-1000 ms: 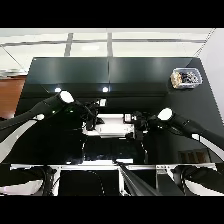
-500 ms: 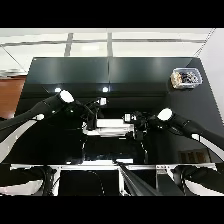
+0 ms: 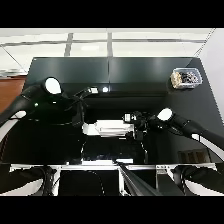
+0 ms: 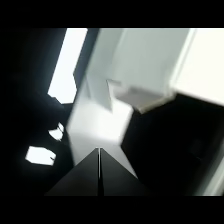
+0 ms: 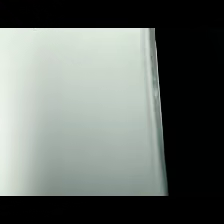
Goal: Fold the box and place the chain.
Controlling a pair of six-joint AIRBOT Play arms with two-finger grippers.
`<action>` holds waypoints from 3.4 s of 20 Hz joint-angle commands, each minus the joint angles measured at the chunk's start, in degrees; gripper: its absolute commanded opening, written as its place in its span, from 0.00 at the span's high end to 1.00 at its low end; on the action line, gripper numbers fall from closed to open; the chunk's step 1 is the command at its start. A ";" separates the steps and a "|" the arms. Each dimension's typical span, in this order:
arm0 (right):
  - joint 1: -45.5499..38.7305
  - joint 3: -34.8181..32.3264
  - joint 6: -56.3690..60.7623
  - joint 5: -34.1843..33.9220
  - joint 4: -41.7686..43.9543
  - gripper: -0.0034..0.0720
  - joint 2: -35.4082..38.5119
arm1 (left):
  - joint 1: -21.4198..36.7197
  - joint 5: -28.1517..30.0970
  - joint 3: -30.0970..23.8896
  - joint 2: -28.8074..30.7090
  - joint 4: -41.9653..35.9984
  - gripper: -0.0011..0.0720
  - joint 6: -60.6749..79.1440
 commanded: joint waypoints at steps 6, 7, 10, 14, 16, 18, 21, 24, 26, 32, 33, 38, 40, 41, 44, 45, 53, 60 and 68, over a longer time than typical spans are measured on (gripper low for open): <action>0.07 -0.02 0.00 0.07 -0.02 0.51 -0.02 | -2.32 4.33 -19.08 6.12 -36.17 0.96 3.67; 0.07 0.00 0.00 0.07 -0.02 0.72 -0.04 | -2.75 8.13 -20.17 7.17 -39.80 0.96 8.85; 0.07 0.00 0.00 0.07 -0.02 0.69 -0.02 | -2.89 21.09 -19.50 7.58 -44.41 0.95 13.40; 0.07 -0.02 0.00 0.07 -0.02 0.69 -0.02 | -2.78 41.03 -17.75 7.30 -43.82 0.95 11.98; 0.07 0.00 -0.02 0.07 -0.02 0.69 -0.04 | -2.67 42.60 -16.24 5.57 -39.08 0.95 5.09; 0.07 -0.02 0.00 0.07 -0.02 0.69 -0.04 | -2.89 40.24 -14.23 2.86 -26.45 0.95 -5.29; 0.07 -0.02 0.00 0.07 -0.02 0.69 -0.02 | -2.89 32.59 -11.67 -1.42 -14.95 0.95 -12.94; 0.07 -0.02 0.00 0.07 -0.02 0.69 -0.04 | -2.91 26.36 -10.64 -4.02 -18.16 0.95 -7.93; 0.07 -0.02 0.00 0.04 0.00 0.69 -0.02 | -2.91 25.83 -10.54 -4.87 -20.39 0.95 -6.60; 0.07 0.00 0.00 0.04 0.00 0.69 -0.02 | -1.29 21.29 -5.68 -3.17 -16.79 0.96 -10.86; 0.07 0.00 0.00 0.04 0.00 0.69 -0.02 | -0.59 22.12 -5.07 -0.98 -13.38 0.96 -15.21; 0.07 -0.02 0.00 0.04 0.00 0.69 -0.02 | 6.71 24.02 -12.44 12.72 -13.44 0.95 -8.35; 0.07 0.00 0.00 0.04 0.00 0.69 -0.02 | 7.96 15.82 -17.90 16.15 -19.23 0.95 8.41; 0.07 -0.02 0.00 0.04 -0.02 0.69 -0.02 | 7.91 13.00 -19.93 16.79 -19.32 0.95 12.37; 0.07 -0.02 0.00 0.04 0.00 0.69 -0.04 | 7.76 11.52 -22.60 16.50 -19.39 0.49 23.47; 0.07 -0.02 0.00 0.04 0.00 0.69 -0.02 | 7.10 13.81 -22.95 16.48 -19.02 0.00 28.94; 0.07 -0.02 0.00 0.04 0.00 0.69 -0.02 | -3.15 29.05 -22.58 11.32 -15.13 0.01 40.61; 0.07 0.00 0.02 0.04 0.00 0.69 -0.02 | -7.87 31.93 -22.58 7.93 -14.49 0.43 35.87; 0.07 -0.02 0.00 0.04 0.00 0.69 -0.02 | -7.91 33.33 -22.58 7.72 -23.65 0.75 35.89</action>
